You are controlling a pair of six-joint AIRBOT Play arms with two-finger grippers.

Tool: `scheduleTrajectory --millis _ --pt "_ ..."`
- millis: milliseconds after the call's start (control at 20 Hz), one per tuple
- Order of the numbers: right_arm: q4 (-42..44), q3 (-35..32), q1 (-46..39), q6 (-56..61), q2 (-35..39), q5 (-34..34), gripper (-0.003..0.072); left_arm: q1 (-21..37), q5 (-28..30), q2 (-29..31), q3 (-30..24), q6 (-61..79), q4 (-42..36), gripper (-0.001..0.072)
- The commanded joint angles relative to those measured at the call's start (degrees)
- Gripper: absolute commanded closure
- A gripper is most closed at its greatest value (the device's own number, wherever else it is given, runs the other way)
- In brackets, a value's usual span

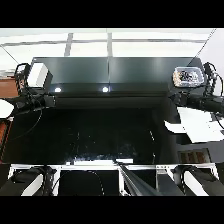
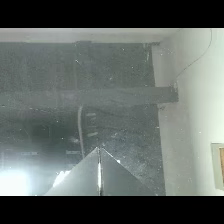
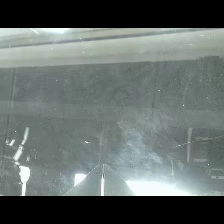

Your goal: Fold the box and place the chain.

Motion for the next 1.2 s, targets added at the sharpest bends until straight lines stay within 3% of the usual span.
scheduleTrajectory --millis 0,550,700,800,850,900,1000,1100,1150 --pt "0.02 0.0 0.04 0.02 -0.04 0.0 0.067 -0.02 0.0 0.02 -0.02 0.0 0.02 0.0686" --pt "1.81 0.0 0.07 -0.02 -0.04 -1.29 0.067 -0.02 0.0 0.02 -0.02 0.0 0.02 0.0686" --pt "5.01 0.0 0.07 -0.04 -0.07 -11.21 0.067 -0.02 0.0 0.02 -0.02 0.0 0.02 0.0686" --pt "1.77 0.0 0.04 -1.44 -0.22 -18.36 0.0656 -0.02 0.02 0.02 -0.02 0.0 -0.02 0.0686" --pt "-1.44 0.0 0.02 -1.4 -0.52 -22.29 0.0392 -0.02 0.2 0.0 -0.02 -0.02 -0.44 0.0686" --pt "-5.73 0.0 -0.35 -1.49 -1.11 -24.72 -0.0025 -0.02 0.26 0.0 -0.02 -0.02 -0.74 0.0686" --pt "-17.86 0.28 -3.06 3.61 -3.1 -29.66 -0.0028 -0.02 1.44 -0.02 -0.02 0.0 -1.14 0.0685" --pt "-33.81 2.56 -11.93 19.17 -7.45 -31.85 -0.0027 -0.02 3.13 -0.04 -0.02 0.0 -2.38 0.0685" --pt "-40.76 5.35 -18.82 28.52 -10.78 -29.62 -0.0026 -0.02 3.91 -0.04 -0.02 0.0 -2.99 0.0686"
